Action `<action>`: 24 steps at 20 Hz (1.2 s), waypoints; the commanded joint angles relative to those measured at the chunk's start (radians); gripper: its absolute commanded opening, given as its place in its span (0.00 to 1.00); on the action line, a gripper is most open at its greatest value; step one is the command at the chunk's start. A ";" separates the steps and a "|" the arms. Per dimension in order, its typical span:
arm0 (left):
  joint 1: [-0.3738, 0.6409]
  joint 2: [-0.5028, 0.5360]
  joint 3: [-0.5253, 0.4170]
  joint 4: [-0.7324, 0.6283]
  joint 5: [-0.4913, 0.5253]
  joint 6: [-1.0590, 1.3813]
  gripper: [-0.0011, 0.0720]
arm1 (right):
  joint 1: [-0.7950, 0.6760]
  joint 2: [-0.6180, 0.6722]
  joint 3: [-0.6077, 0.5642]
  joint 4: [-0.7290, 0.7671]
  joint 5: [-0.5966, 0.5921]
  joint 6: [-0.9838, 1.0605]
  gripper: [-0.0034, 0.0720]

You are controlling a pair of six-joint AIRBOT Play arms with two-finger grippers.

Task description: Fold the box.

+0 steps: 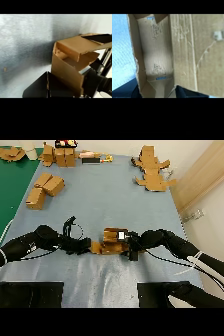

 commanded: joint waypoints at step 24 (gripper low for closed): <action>-0.093 -0.007 0.133 0.054 0.077 -0.074 0.45 | 0.001 0.000 0.000 0.000 0.000 0.000 0.67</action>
